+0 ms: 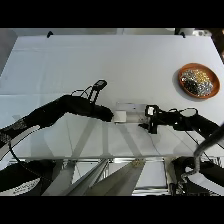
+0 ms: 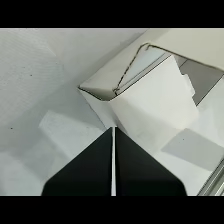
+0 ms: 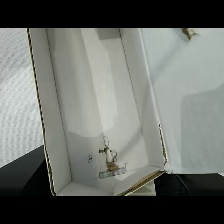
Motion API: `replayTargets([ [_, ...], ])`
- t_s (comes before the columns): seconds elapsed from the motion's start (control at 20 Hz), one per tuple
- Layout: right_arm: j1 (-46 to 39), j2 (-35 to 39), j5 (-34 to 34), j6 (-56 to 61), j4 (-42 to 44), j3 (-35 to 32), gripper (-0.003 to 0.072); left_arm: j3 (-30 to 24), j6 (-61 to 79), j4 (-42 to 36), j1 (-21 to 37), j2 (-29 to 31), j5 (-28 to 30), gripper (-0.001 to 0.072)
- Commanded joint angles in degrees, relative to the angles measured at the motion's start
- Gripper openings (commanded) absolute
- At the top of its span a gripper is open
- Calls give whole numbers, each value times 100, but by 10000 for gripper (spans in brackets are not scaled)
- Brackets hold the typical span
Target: Fold the box and place the chain.
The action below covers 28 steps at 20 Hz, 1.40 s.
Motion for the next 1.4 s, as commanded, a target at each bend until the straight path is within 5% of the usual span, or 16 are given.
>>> replayTargets([
  [0.0, 2, 2, 2, 2, 2, -2, 363, 4, -7, -13, -4, 22, 103, 100],
  [0.45, 2, 2, 2, 2, 2, -2, 363, 4, -9, -98, -101, 94, 138, 158],
  [0.5, 2, 2, 2, 2, 2, -2, 363, 4, -42, -103, -127, 94, 120, 201],
  [0.6, 2, 2, 2, 2, 2, -2, 363, 4, -295, -98, -181, 94, -17, 402],
  [0.65, 2, 2, 2, 2, 2, -2, 363, 4, -326, -85, -216, 94, -98, 421],
  [0.9, 2, 2, 2, 2, 2, -2, 363, 37, -863, 356, -398, 87, -461, 421],
  [1.15, 2, 2, 2, 2, 2, -2, 363, 393, -2345, 1755, -632, -74, -426, 421],
  [1.35, 2, 2, 2, 2, 2, -2, 363, 697, -2868, 1897, -809, -192, -184, 422],
])
